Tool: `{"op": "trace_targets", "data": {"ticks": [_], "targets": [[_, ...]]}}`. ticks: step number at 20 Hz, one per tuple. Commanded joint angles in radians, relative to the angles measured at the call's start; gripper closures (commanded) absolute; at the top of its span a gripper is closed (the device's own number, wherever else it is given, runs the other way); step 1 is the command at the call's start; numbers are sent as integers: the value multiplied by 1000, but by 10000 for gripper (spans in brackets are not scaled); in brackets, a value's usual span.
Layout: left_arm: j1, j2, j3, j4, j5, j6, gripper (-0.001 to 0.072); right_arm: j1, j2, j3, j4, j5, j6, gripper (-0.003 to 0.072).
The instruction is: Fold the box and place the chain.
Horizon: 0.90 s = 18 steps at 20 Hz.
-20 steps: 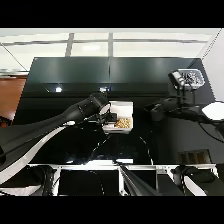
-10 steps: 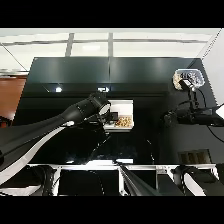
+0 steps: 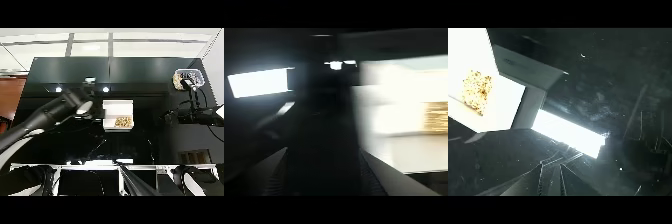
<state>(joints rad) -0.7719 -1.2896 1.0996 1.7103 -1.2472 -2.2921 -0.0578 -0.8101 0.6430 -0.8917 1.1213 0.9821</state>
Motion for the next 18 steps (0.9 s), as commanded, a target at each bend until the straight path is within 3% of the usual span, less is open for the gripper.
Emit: {"op": "trace_targets", "data": {"ticks": [1, 3, 4, 6, 7, 8, 9, 10, 15, 18], "targets": [[106, 142, -147, 44, 4, 37, 190, 0, 0, 0, -3, -15, 2, 546], [193, 207, -240, -113, 161, 230, 221, 0, 0, -1, 2, -25, 2, 546], [238, 212, -277, -292, 200, 467, 221, 0, 0, -1, 2, -30, 2, 545], [303, 182, -331, -598, 137, 943, 220, 0, 0, -5, 0, -31, 2, 546], [310, 159, -348, -658, 116, 1130, 218, 0, 0, -10, 0, -33, 1, 546], [307, 134, -352, -674, 93, 1270, 216, 0, 0, -19, 1, -38, 1, 546], [299, 110, -352, -675, 100, 1356, 150, 0, 0, -31, 1, -47, 2, 546], [294, 90, -352, -675, 126, 1417, -1, 0, 0, -43, 1, -54, 2, 546], [294, 56, -349, -644, 228, 1806, -2, 0, 0, -62, 1, -58, 2, 546], [353, 57, -345, -814, 259, 1991, -2, 0, 0, -62, 2, -52, 2, 546]]}}
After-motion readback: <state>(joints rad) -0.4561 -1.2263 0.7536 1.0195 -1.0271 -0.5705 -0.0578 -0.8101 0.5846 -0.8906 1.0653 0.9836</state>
